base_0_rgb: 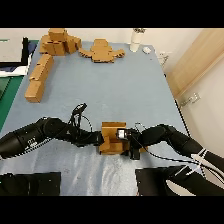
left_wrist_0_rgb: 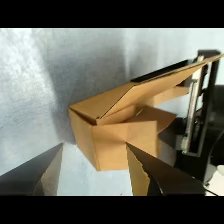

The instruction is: Fold the box.

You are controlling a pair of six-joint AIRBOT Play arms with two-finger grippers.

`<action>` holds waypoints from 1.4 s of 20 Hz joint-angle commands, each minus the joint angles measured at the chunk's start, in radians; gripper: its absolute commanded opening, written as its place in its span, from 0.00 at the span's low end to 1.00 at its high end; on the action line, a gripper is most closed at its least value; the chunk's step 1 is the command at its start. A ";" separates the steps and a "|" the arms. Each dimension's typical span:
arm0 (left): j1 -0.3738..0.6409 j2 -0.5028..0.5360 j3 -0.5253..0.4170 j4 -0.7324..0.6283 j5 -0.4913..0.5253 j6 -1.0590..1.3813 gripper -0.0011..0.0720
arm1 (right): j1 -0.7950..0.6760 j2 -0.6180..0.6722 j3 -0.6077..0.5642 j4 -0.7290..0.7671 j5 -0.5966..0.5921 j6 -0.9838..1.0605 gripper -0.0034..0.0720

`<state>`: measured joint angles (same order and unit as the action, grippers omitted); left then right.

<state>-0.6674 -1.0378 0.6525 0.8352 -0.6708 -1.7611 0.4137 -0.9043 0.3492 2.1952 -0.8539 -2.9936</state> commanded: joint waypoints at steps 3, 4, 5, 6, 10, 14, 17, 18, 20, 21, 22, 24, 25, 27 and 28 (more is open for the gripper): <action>0.000 -0.010 0.001 -0.005 -0.003 -0.013 0.89 | 0.000 0.001 0.001 0.000 0.000 0.000 0.84; -0.003 -0.021 0.001 -0.004 -0.013 -0.036 0.89 | 0.000 0.001 0.001 0.000 0.000 0.000 0.84; -0.014 -0.034 0.003 0.006 -0.013 -0.057 0.89 | 0.000 0.001 0.001 0.000 0.000 0.000 0.84; -0.037 -0.050 0.011 0.012 -0.012 -0.073 0.89 | 0.000 0.001 0.001 0.000 0.000 0.000 0.84; -0.146 -0.113 0.093 0.226 -0.025 -0.301 0.89 | 0.000 0.001 0.001 0.000 0.000 0.000 0.84; -0.224 -0.179 0.189 0.447 -0.109 -0.518 0.89 | 0.000 0.001 0.001 0.000 0.000 0.000 0.84; -0.268 -0.241 0.261 0.550 -0.175 -0.617 0.89 | 0.000 0.001 0.001 0.000 0.000 0.000 0.84; -0.283 -0.266 0.290 0.597 -0.206 -0.654 0.89 | 0.000 0.001 0.001 0.000 0.000 0.000 0.84; -0.304 -0.317 0.351 0.634 -0.269 -0.679 0.87 | 0.000 0.001 0.001 0.000 0.000 0.000 0.84; -0.314 -0.341 0.379 0.636 -0.286 -0.679 0.87 | 0.000 0.001 0.001 0.000 0.000 0.000 0.84; -0.325 -0.366 0.406 0.643 -0.299 -0.686 0.87 | 0.000 0.001 0.001 0.000 0.000 0.000 0.84; -0.342 -0.409 0.451 0.655 -0.309 -0.691 0.87 | 0.000 0.001 0.001 0.000 0.000 0.000 0.84; -0.343 -0.427 0.465 0.654 -0.309 -0.693 0.86 | 0.000 0.001 0.001 0.000 0.000 0.000 0.84; -0.343 -0.444 0.477 0.654 -0.308 -0.694 0.86 | 0.000 0.001 0.001 0.000 0.000 0.000 0.84; -0.343 -0.445 0.478 0.654 -0.309 -0.694 0.86 | 0.000 0.001 0.001 0.000 0.000 0.000 0.84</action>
